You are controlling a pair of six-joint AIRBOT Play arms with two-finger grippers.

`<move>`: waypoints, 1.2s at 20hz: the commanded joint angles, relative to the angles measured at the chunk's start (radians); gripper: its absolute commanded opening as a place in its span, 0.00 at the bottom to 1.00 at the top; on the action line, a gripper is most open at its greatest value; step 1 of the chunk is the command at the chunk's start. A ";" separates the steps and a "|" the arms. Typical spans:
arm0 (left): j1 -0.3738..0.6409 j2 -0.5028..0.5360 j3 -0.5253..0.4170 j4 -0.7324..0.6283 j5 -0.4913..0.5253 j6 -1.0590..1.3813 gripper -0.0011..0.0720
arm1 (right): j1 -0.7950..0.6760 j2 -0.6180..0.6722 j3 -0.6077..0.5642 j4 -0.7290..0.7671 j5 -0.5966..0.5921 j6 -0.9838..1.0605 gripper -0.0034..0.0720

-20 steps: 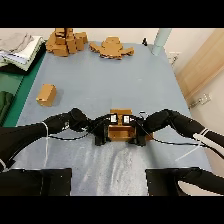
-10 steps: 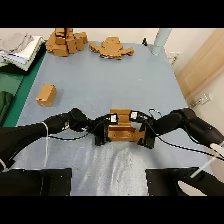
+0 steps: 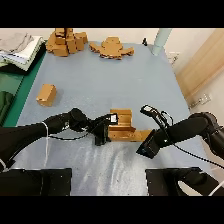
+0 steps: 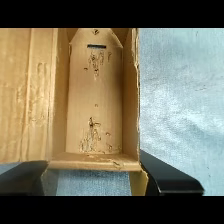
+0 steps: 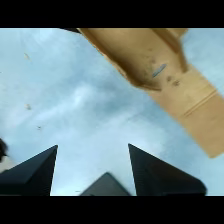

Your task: Fold the box.

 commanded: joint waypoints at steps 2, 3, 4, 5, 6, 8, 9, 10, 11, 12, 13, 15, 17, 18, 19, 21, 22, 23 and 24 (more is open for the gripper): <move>0.000 0.001 0.001 0.000 0.000 0.000 0.73 | 0.001 0.019 0.000 0.076 -0.027 0.318 1.00; 0.000 0.001 0.001 0.000 0.000 0.000 0.73 | 0.001 0.019 0.000 0.077 -0.025 0.360 1.00; 0.000 0.001 0.002 0.000 0.001 0.003 0.73 | 0.001 0.019 0.000 0.079 -0.023 0.389 1.00; 0.000 0.001 0.005 0.000 0.000 0.008 0.73 | 0.001 0.019 0.000 0.080 -0.019 0.399 1.00; 0.000 0.003 0.006 0.000 -0.002 0.008 0.73 | 0.001 0.019 0.000 0.079 -0.018 0.401 1.00; 0.000 0.022 0.005 0.015 -0.004 -0.002 0.73 | 0.001 0.018 0.000 0.079 -0.006 0.401 1.00; 0.000 0.033 0.005 0.017 -0.004 -0.008 0.73 | 0.001 0.018 0.000 0.080 0.010 0.402 1.00; 0.000 0.041 0.005 0.029 -0.004 -0.020 0.73 | 0.001 0.018 0.000 0.080 0.034 0.405 1.00; 0.000 0.045 0.005 0.036 -0.005 -0.021 0.73 | 0.001 0.018 0.000 0.080 0.057 0.419 1.00; 0.000 0.045 0.005 0.035 -0.008 -0.021 0.73 | 0.001 0.018 0.000 0.080 0.077 0.434 1.00; 0.000 0.042 0.005 0.034 -0.022 -0.021 0.73 | 0.001 0.018 0.000 0.080 0.091 0.438 1.00; 0.000 0.030 0.005 0.034 -0.060 -0.024 0.73 | 0.001 0.018 0.000 0.080 0.107 0.439 1.00; 0.000 0.023 0.002 0.040 -0.062 -0.058 0.73 | 0.001 0.018 0.000 0.080 0.114 0.438 1.00; 0.000 0.023 0.002 0.057 -0.059 -0.076 0.73 | 0.001 0.018 0.000 0.080 0.114 0.439 1.00; 0.000 0.023 0.002 0.080 -0.060 -0.097 0.73 | 0.001 0.018 0.000 0.079 0.114 0.438 1.00; 0.000 0.023 0.002 0.136 -0.060 -0.137 0.73 | 0.001 0.018 0.000 0.080 0.114 0.438 1.00; 0.000 0.023 0.002 0.163 -0.060 -0.161 0.73 | 0.001 0.018 0.000 0.080 0.114 0.438 1.00; 0.000 0.023 0.002 0.177 -0.059 -0.175 0.73 | 0.001 0.018 0.000 0.080 0.114 0.438 1.00; 0.000 0.023 0.002 0.185 -0.059 -0.184 0.73 | 0.001 0.017 0.000 0.080 0.114 0.438 1.00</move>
